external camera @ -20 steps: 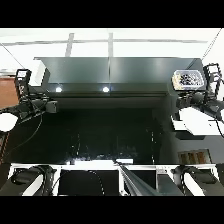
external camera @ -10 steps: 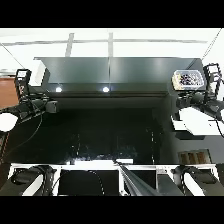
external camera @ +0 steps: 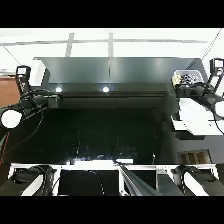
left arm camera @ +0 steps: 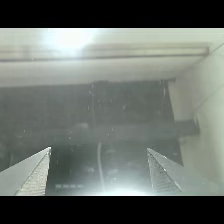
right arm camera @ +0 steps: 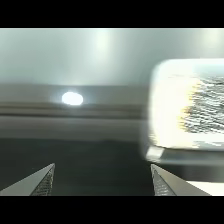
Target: Fold the box and place the chain.
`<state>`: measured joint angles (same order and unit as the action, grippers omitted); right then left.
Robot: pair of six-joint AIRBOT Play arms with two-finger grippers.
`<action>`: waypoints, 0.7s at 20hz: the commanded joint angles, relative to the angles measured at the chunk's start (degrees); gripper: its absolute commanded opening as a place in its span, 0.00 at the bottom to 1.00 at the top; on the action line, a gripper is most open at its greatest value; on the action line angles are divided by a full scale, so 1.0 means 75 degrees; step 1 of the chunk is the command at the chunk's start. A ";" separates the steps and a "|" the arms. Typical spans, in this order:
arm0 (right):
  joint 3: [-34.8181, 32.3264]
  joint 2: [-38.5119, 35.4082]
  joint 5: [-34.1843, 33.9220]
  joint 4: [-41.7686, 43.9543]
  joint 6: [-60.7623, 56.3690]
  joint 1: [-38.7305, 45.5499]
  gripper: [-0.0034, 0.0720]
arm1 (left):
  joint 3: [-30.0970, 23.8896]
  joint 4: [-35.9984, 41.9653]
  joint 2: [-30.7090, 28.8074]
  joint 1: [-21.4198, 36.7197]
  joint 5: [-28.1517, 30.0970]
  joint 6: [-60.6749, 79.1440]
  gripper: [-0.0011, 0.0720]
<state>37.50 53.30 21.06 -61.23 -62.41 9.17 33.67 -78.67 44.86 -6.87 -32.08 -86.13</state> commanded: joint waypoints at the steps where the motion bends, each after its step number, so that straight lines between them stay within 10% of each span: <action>1: 0.0670 0.0997 -0.0254 -0.2209 -0.2008 0.1682 0.98 | 0.0003 -0.0047 0.0207 -0.0017 -0.0428 0.0032 0.98; 7: 0.2961 0.3147 0.2063 -0.2445 -0.3529 0.5694 0.98 | 0.0003 -0.0038 0.0207 -0.0020 -0.0638 0.0029 0.98; 14: 0.5636 0.5764 0.7224 -0.1673 0.0393 0.6091 0.98 | 0.0003 0.0023 0.0210 -0.0017 -0.0650 0.0023 0.98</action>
<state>73.80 90.39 60.05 -77.60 -71.00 53.58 33.65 -78.81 46.41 -6.98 -36.71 -85.93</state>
